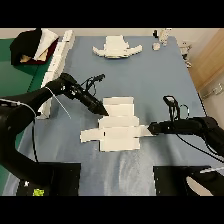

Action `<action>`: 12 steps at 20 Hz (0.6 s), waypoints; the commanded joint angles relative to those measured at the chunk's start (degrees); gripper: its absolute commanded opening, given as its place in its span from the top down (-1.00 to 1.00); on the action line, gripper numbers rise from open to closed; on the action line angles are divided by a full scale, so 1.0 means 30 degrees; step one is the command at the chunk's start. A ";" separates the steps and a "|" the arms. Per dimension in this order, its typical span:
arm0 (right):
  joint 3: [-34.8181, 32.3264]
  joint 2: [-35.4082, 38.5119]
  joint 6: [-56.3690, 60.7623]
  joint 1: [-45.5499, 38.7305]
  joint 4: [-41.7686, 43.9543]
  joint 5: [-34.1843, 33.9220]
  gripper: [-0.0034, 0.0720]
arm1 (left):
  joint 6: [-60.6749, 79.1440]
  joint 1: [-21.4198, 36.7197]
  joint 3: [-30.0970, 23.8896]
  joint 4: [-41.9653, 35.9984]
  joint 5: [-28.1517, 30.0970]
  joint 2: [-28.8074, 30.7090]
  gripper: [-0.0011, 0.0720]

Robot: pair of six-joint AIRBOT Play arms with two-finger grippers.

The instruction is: Fold the box.

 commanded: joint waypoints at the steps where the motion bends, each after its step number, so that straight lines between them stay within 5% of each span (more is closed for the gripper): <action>1: 0.1341 0.0036 0.2113 0.0007 -0.1311 0.0124 -0.49 | 0.2652 -0.0772 -0.0962 0.0124 0.2455 0.2302 0.95; 6: 0.3869 0.0066 0.2776 0.0007 -0.1443 0.0459 -0.49 | 0.6849 -0.2645 -0.5989 0.0095 0.8269 0.7293 0.95; 12: 0.3956 0.0000 0.4167 0.0007 -0.1464 0.1370 -0.49 | 0.9792 -0.6353 -1.1278 -0.0896 1.5475 1.2874 0.94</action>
